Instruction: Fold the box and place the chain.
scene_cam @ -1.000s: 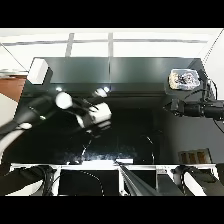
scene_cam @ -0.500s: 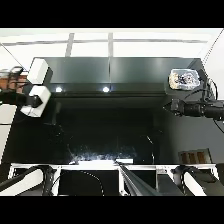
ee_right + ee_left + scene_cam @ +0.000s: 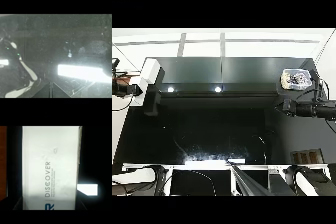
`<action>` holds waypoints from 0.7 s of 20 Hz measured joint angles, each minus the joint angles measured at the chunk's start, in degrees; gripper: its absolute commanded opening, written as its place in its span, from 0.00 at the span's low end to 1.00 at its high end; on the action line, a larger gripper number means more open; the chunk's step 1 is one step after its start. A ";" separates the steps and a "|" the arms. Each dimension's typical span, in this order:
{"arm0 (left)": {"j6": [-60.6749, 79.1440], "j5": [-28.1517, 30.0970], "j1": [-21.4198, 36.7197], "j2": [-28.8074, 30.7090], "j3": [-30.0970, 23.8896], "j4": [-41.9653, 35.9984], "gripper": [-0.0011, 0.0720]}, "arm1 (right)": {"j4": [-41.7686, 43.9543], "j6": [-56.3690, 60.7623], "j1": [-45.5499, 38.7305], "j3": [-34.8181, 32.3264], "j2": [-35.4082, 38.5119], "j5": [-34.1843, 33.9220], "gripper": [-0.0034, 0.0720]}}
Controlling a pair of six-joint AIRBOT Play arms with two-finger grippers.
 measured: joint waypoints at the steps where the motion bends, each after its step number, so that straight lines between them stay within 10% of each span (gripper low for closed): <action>1: 0.00 0.33 -0.13 -1.01 0.83 -0.13 0.58 | 0.00 0.00 0.00 0.00 0.00 0.00 0.10; 10: -0.02 1.46 -1.79 -5.27 3.04 -0.13 0.60 | 0.00 0.02 0.00 0.00 0.00 -0.76 0.10; 12: -0.02 1.60 -1.95 -5.53 3.06 -0.13 0.99 | 0.00 0.02 0.00 0.00 0.00 -0.94 0.10; 14: -0.04 1.97 -2.27 -5.66 3.10 0.13 1.00 | 0.00 0.02 0.00 0.00 0.00 -1.05 0.10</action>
